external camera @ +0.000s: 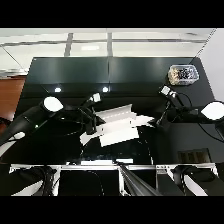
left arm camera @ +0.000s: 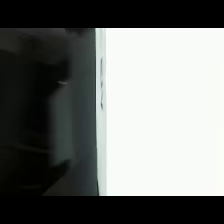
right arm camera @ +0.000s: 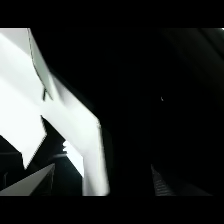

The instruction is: Fold the box and place the chain.

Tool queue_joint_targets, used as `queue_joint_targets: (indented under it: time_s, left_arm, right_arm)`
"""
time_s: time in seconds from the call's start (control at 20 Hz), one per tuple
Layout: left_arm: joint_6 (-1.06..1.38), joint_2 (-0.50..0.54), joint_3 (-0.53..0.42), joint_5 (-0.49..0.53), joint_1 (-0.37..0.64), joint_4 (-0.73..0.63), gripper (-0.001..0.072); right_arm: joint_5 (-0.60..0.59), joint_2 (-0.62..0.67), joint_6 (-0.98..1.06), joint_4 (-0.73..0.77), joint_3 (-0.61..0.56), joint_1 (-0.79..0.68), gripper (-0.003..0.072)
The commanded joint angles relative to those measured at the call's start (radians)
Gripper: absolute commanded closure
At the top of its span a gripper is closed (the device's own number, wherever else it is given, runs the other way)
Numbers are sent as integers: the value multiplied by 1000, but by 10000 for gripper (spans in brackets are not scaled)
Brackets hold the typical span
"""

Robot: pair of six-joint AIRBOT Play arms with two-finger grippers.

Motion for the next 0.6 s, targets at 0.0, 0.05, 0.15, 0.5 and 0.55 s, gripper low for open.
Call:
queue_joint_targets:
  time_s: [0.0,0.05,0.15,0.5,0.55]
  left_arm:
    - [126,-57,-4,153,-68,27,684]
    - [125,-87,8,152,-69,35,683]
    - [125,-148,41,128,-68,61,683]
    - [126,-230,93,113,-68,50,683]
    - [126,-235,93,114,-68,49,683]
  right_arm:
    - [11,-1,-27,-33,-1,43,-10]
    - [10,-1,-27,-32,-5,50,-10]
    - [9,-1,-26,-31,-29,53,-11]
    - [-122,-1,-28,3,-196,90,-11]
    - [-148,-1,-42,2,-210,111,-11]
